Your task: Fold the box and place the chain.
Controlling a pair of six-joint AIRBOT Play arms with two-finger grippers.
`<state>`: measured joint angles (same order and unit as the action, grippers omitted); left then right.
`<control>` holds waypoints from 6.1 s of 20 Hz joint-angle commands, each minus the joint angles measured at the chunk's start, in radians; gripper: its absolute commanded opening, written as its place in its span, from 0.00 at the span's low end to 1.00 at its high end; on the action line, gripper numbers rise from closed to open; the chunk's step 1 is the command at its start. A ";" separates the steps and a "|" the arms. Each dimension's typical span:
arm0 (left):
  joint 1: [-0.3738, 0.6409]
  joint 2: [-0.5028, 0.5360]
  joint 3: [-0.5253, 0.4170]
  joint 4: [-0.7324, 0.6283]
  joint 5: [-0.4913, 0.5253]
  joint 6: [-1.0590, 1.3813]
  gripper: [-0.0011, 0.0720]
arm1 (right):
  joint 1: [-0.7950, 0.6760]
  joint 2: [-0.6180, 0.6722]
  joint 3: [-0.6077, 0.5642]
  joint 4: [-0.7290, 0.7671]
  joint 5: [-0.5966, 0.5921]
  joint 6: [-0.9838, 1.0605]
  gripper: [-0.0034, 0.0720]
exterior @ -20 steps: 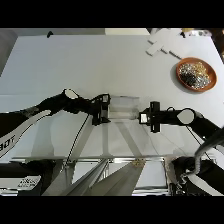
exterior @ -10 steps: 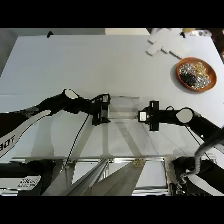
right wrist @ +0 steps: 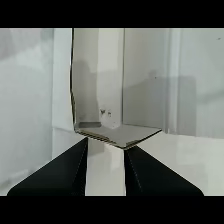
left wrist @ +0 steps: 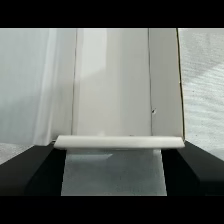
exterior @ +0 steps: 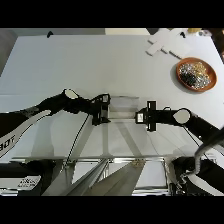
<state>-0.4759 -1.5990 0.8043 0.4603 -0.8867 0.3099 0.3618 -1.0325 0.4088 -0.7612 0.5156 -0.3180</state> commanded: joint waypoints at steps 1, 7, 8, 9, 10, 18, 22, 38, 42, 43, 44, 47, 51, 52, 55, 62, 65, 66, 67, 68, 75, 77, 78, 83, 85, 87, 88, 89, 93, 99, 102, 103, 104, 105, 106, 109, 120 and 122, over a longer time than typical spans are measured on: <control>0.001 0.001 0.000 0.000 0.000 0.000 0.55 | 0.004 -0.002 0.000 0.069 -0.012 -0.055 0.33; 0.001 0.001 0.000 0.000 0.000 0.000 0.55 | 0.018 -0.018 0.000 0.129 -0.016 -0.113 0.33; 0.001 0.001 0.000 0.000 0.000 0.000 0.55 | 0.028 -0.027 0.000 0.141 -0.024 -0.132 0.33; 0.001 0.001 0.000 0.000 0.000 0.000 0.55 | 0.038 -0.036 0.001 0.150 -0.034 -0.144 0.33; 0.001 0.001 0.000 0.000 0.000 0.000 0.55 | 0.045 -0.043 0.001 0.165 -0.043 -0.160 0.33; 0.001 0.001 0.000 0.000 0.000 0.000 0.55 | 0.044 -0.066 0.001 0.296 0.011 -0.349 0.31; 0.001 0.001 0.000 0.000 0.000 0.000 0.55 | 0.044 -0.067 0.001 0.300 0.017 -0.372 0.51; 0.001 0.001 0.000 0.000 0.000 0.000 0.55 | -0.118 0.013 0.001 0.287 0.060 -0.079 0.07; 0.001 0.001 0.000 0.000 0.000 0.000 0.55 | -0.221 0.103 0.001 0.271 0.184 0.353 0.07; 0.001 0.001 0.000 0.000 0.000 0.000 0.55 | -0.249 0.126 0.001 0.241 0.214 0.533 0.07; 0.001 0.001 0.000 0.000 0.000 0.000 0.55 | -0.273 0.150 0.001 0.205 0.227 0.716 0.07; 0.001 0.001 0.000 0.000 0.000 0.000 0.55 | -0.365 0.201 0.001 0.115 0.226 1.137 0.07; 0.001 0.001 0.000 0.000 0.000 0.000 0.55 | -0.478 0.203 0.001 -0.025 0.248 1.431 0.07; 0.001 0.001 0.000 0.000 0.000 0.000 0.55 | -0.489 0.203 0.000 -0.084 0.261 1.486 0.07; 0.001 0.001 0.000 0.000 0.000 0.000 0.55 | -0.493 0.188 0.000 -0.216 0.298 1.607 0.07; 0.001 0.001 0.000 0.000 0.000 0.000 0.55 | -0.392 -0.011 0.000 -0.063 0.338 1.583 0.07; 0.001 0.001 0.000 0.000 0.000 0.000 0.55 | -0.325 -0.074 0.000 0.098 0.335 1.495 0.07; 0.001 0.001 0.000 0.000 0.000 0.000 0.55 | -0.317 -0.074 0.000 0.131 0.334 1.482 0.07; 0.001 0.001 0.000 0.000 0.000 0.000 0.55 | -0.317 -0.074 0.000 0.156 0.336 1.472 0.07; 0.001 0.001 0.000 0.000 0.000 0.000 0.55 | -0.317 -0.074 0.000 0.161 0.335 1.469 0.07; 0.001 0.001 0.000 0.000 0.000 0.000 0.55 | -0.317 -0.064 0.017 0.255 0.382 1.383 0.09; 0.001 0.001 0.000 0.000 0.000 0.000 0.55 | -0.317 -0.042 0.037 0.243 0.387 1.387 0.24; 0.001 0.001 0.000 0.000 0.000 0.000 0.55 | -0.317 -0.036 0.045 0.241 0.388 1.391 0.24; 0.001 0.001 0.000 0.000 0.000 0.000 0.55 | -0.317 -0.036 0.063 0.236 0.452 1.394 0.29; 0.001 0.001 0.000 0.000 0.000 0.000 0.55 | -0.317 -0.036 0.063 0.236 0.469 1.394 0.35; 0.001 0.001 0.000 0.000 0.000 0.000 0.55 | -0.317 -0.036 0.068 0.234 0.481 1.394 0.44; 0.001 0.001 0.000 0.000 0.000 0.000 0.55 | -0.317 -0.036 0.073 0.235 0.488 1.394 0.44; 0.001 0.001 0.000 0.000 0.000 0.000 0.55 | -0.317 -0.036 0.077 0.234 0.490 1.396 0.44; 0.001 0.001 0.000 0.000 0.000 0.000 0.55 | -0.222 -0.046 0.130 0.033 0.423 1.588 0.60; 0.001 0.001 0.000 0.000 0.000 0.000 0.55 | -0.056 -0.069 0.290 -0.329 0.405 1.960 0.65; 0.001 0.001 0.000 0.000 0.000 0.000 0.55 | -0.006 -0.084 0.309 -0.362 0.409 2.050 0.61; 0.001 0.001 0.000 0.000 0.000 0.000 0.55 | 0.011 -0.097 0.311 -0.367 0.409 2.079 0.61; 0.001 0.001 0.000 0.000 0.000 0.000 0.55 | 0.026 -0.113 0.312 -0.367 0.408 2.098 0.61; 0.001 0.001 0.000 0.000 0.000 0.000 0.55 | 0.040 -0.132 0.318 -0.367 0.410 2.108 0.61; 0.001 0.001 0.000 0.000 0.000 0.000 0.55 | 0.056 -0.149 0.330 -0.368 0.412 2.121 0.61; 0.001 0.001 0.000 0.000 0.000 0.000 0.55 | 0.110 -0.187 0.380 -0.388 0.412 2.161 0.61; 0.001 0.001 0.000 0.000 0.000 0.000 0.55 | 0.262 -0.369 0.573 -0.659 0.594 2.420 0.59; 0.001 0.001 0.000 0.000 0.000 0.000 0.55 | 0.262 -0.369 0.590 -0.676 0.605 2.440 0.57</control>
<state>-0.4759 -1.5990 0.8040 0.4599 -0.8867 0.3096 0.6106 -1.3869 0.9672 -1.3918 1.0954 2.0754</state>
